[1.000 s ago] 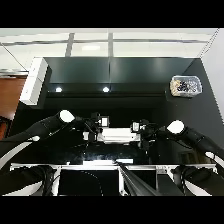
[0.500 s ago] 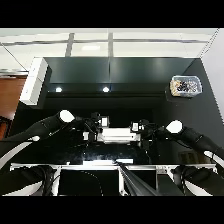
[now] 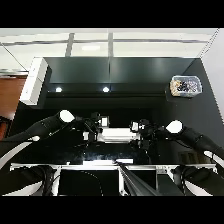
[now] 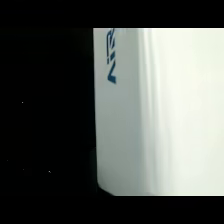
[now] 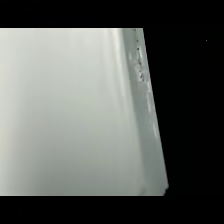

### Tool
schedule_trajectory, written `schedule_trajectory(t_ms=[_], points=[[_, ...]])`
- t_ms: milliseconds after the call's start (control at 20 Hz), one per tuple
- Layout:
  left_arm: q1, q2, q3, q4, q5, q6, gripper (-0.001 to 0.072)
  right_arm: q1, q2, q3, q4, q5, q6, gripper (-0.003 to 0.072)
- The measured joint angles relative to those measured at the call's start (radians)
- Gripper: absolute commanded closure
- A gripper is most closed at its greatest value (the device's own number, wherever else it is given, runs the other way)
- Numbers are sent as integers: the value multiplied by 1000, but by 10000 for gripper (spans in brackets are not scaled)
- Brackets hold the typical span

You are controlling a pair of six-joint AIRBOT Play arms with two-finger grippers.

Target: Fold the box and place the chain.

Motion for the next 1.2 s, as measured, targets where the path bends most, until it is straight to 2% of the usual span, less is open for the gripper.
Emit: schedule_trajectory(t_ms=[300, 350, 450, 500, 600, 800, 850, 950, 1000, 1050, 1100, 1200], points=[[0, 0, 2, -1, 0, -11, 674, 4, 0, 0, -6, 0, 1, 191], [0, 2, 7, 5, -3, -22, 554, 4, 0, 0, -7, 0, 1, 191], [0, 18, 24, 21, -9, -44, 198, 4, 0, 0, -10, 3, 0, 191], [0, 33, 32, 39, -19, -63, 137, 4, 0, 0, -10, 3, 0, 191], [0, 80, 47, 89, -26, -137, 133, 4, 0, 0, -10, 3, 0, 191], [0, 214, 58, 331, -86, -439, 135, 4, 0, 0, -10, 3, 0, 192], [0, 247, 59, 403, -116, -538, 195, 4, 0, 0, -10, 3, 0, 192], [0, 303, 60, 531, -204, -745, 645, 4, 0, 0, -10, 3, 0, 193], [-2, 322, 61, 566, -255, -845, 680, 4, 0, 0, -11, 3, 0, 220], [-5, 334, 61, 581, -303, -917, 680, 4, 0, 0, -11, 3, 0, 347], [-13, 343, 58, 574, -349, -981, 680, 4, 0, 0, -11, 3, -1, 419], [-37, 352, 50, 504, -377, -1058, 680, 4, 0, 0, -11, 3, -1, 439]])
